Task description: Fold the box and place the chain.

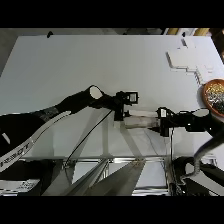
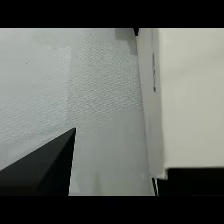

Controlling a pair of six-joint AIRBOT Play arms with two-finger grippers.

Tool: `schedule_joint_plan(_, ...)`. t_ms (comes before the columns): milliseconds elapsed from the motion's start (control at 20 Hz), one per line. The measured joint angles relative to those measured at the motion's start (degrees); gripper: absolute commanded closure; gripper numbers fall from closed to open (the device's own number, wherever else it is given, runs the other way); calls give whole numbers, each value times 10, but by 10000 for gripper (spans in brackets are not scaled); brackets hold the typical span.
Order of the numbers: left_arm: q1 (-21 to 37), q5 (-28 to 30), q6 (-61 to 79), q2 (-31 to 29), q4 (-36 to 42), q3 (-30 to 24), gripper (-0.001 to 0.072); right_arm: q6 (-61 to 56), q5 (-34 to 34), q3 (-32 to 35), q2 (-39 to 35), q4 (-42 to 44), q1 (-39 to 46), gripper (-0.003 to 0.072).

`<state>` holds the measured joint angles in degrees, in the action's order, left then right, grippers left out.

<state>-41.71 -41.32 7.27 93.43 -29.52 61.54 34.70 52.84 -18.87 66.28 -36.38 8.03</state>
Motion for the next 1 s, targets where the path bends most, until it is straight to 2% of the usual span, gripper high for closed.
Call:
schedule_joint_plan(400, 25, -86, -159, -75, -184, 0, 177, -4, 0, 0, 0, 4, 0, 228)
schedule_joint_plan(450, 27, -95, -183, -86, -206, 0, 201, -4, 0, 0, 0, 4, 0, 228)
schedule_joint_plan(500, 28, -105, -207, -97, -227, 0, 290, -4, 0, 0, 0, 3, 0, 228)
schedule_joint_plan(600, 29, -127, -240, -115, -252, 0, 691, -3, 0, 0, 0, 3, 0, 228)
schedule_joint_plan(850, 7, -181, -271, -131, -280, 0, 706, -2, 2, 0, 0, 2, 0, 228)
schedule_joint_plan(1000, -36, -171, -277, -133, -286, 0, 707, -2, 2, 0, 0, 2, 0, 228)
